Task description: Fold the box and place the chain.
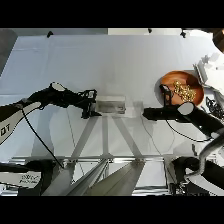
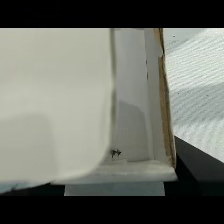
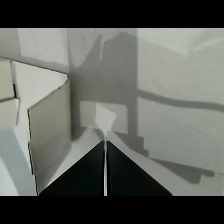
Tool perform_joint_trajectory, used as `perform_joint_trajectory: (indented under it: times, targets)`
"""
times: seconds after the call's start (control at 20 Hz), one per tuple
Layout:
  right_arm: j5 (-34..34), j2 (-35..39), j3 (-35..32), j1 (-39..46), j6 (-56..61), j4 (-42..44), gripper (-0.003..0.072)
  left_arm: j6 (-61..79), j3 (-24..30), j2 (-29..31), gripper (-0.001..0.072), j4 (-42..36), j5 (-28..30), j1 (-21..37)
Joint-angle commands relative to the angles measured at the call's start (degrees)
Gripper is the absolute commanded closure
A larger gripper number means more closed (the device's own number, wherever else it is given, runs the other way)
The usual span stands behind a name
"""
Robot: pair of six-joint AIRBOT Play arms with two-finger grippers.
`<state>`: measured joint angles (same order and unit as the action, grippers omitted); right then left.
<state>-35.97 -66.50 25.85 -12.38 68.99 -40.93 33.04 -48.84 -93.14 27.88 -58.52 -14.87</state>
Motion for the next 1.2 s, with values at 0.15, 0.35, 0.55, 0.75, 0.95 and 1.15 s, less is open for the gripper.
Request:
perform_joint_trajectory:
  times: [0.15, 0.35, 0.55, 0.75, 0.95, 1.15]
  targets:
    - [1.38, -3.93, -0.2, -2.51, -9.51, 17.92, 0.0686, 0.0, 0.02, 0.0, 0.0434, 0.02, 0.0, 0.0]
    - [0.17, -3.93, -0.17, -2.67, -15.56, 29.24, 0.0685, 0.0, 0.02, 0.0, 0.0434, 0.02, 0.0, 0.0]
    - [-3.93, -3.93, 0.0, -2.67, -20.02, 33.88, 0.0683, 0.0, 0.02, 0.0, 0.0434, 0.02, 0.0, 0.0]
    - [-5.35, -3.93, 0.68, -3.67, -20.0, 34.07, 0.0604, 0.0, 0.02, 0.0, 0.0434, 0.02, 0.0, 0.0]
    - [-4.96, -3.93, 2.12, -5.97, -20.0, 35.3, 0.0497, 0.0, 0.02, 0.0, 0.0434, 0.02, 0.0, 0.0]
    - [-4.46, -3.91, 2.49, -6.12, -20.0, 35.34, 0.0399, 0.0, 0.02, 0.0, 0.0434, 0.02, 0.0, 0.0]
